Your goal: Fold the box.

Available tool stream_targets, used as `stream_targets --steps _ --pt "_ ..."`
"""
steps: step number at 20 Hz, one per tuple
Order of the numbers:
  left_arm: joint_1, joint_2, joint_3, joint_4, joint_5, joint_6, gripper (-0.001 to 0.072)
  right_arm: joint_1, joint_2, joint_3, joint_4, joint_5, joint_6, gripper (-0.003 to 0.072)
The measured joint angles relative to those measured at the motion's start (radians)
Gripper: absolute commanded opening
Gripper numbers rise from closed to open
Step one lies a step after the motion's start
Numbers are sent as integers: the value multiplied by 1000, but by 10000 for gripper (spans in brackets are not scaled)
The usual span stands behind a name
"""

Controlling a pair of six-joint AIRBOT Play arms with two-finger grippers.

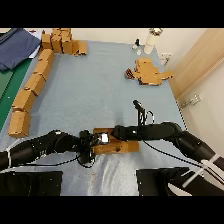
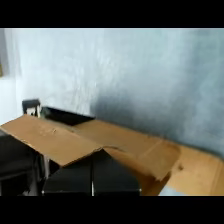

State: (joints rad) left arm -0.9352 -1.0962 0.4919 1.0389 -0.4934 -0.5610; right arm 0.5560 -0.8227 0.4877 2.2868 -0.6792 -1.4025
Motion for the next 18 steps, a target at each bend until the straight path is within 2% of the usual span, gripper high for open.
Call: stream_targets --steps 6,10,18 --pt "0 0 0 0 -3 0 411 -41 -134 1 -65 85 -50 4" --pt "0 0 0 1 -3 0 411 14 -225 1 -50 114 -106 3" --pt "0 0 0 2 -5 1 411 42 -232 2 -107 126 -162 4"
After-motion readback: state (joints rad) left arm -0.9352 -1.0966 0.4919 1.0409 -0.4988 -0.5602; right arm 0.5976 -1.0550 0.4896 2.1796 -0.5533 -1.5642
